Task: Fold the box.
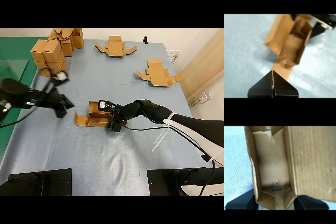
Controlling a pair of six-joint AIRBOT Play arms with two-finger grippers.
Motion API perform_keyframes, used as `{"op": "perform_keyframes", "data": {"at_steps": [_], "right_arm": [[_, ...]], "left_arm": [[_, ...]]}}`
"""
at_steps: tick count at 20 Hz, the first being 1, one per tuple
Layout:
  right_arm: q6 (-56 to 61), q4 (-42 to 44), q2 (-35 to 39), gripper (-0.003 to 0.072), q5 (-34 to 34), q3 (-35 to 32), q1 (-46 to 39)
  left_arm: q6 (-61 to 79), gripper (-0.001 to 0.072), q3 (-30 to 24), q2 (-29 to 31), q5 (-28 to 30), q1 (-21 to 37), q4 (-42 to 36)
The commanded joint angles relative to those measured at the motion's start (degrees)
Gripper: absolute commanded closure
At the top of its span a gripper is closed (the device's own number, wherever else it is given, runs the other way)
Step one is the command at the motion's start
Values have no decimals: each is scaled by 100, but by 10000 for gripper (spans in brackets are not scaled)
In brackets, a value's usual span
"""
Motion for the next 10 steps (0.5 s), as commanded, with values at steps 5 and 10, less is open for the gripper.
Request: {"op": "perform_keyframes", "data": {"at_steps": [5,10], "right_arm": [[4,4,0,676,-15,-2,0],[2,4,0,676,0,-2,0]], "left_arm": [[-3272,691,-442,-1342,-223,1259,210],[-3119,691,-404,-2061,-170,240,-372]]}}
